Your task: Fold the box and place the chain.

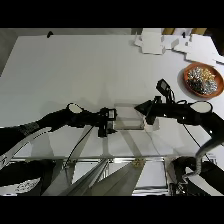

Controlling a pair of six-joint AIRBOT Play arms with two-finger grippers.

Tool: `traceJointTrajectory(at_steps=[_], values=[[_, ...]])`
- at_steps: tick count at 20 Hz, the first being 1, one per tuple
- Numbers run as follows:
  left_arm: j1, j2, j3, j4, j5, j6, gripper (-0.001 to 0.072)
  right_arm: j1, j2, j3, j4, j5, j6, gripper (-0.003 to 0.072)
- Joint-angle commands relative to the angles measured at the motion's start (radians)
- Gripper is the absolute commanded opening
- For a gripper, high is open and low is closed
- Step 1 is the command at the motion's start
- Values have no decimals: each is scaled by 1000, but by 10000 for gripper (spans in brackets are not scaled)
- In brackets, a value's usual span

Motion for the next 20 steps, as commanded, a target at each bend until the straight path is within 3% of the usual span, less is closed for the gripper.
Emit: traceJointTrajectory(at_steps=[1, 5, 8, 11, 14, 16, 17, 20], values=[[0, 0, 0, 0, 0, 0, 11, 0, -137, 43, 43, -133, 11, 22], [0, 0, 0, 0, 0, 0, 11, 1, -197, 43, -130, -103, 122, 22], [0, 0, 0, 0, 0, 0, 11, 0, -174, 43, -197, -66, 169, 22], [0, 0, 0, 0, 0, 0, 11, -31, -35, 43, -232, 8, 166, 21], [0, 0, 0, 0, 0, 0, 11, -101, 122, 43, -458, 163, 23, 21], [0, 0, 0, 0, 0, 0, 11, -127, 154, 43, -590, 228, -81, 22], [0, 0, 0, 0, 0, 0, 11, -128, 150, 35, -626, 235, -108, 35], [0, 0, 0, 0, 0, 0, 11, -111, 139, -45, -620, 184, -220, 189]])
